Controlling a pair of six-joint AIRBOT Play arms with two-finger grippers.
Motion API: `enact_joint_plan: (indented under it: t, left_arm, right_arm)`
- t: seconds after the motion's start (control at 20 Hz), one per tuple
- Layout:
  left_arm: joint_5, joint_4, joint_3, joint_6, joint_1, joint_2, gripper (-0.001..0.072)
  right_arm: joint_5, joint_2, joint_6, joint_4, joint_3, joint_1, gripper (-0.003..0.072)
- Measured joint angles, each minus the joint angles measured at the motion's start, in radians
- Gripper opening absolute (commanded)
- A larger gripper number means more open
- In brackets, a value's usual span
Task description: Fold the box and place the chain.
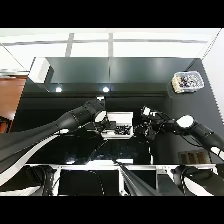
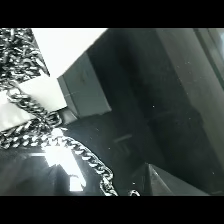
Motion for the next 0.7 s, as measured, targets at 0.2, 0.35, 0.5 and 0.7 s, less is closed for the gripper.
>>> enact_joint_plan:
  t: [0.2, 0.35, 0.5, 0.7]
  left_arm:
    - [0.0, 0.0, 0.0, 0.0, 0.0, 0.0, 0.003]
    - [0.0, 0.0, 0.0, 0.0, 0.0, 0.0, 0.003]
    - [0.0, 0.0, 0.0, 0.0, 0.0, 0.0, 0.003]
    - [0.0, 0.0, 0.0, 0.0, 0.0, 0.0, 0.003]
  right_arm:
    - [-0.021, -0.012, -0.001, 0.008, 0.0, 0.0, 0.0466]
    - [-0.023, -0.015, 0.059, -0.019, 0.0, 0.0, 0.0457]
    - [-0.023, -0.015, 0.133, -0.09, 0.002, 0.006, 0.0013]
    - [0.002, -0.009, 0.249, -0.154, 0.016, 0.011, 0.0014]
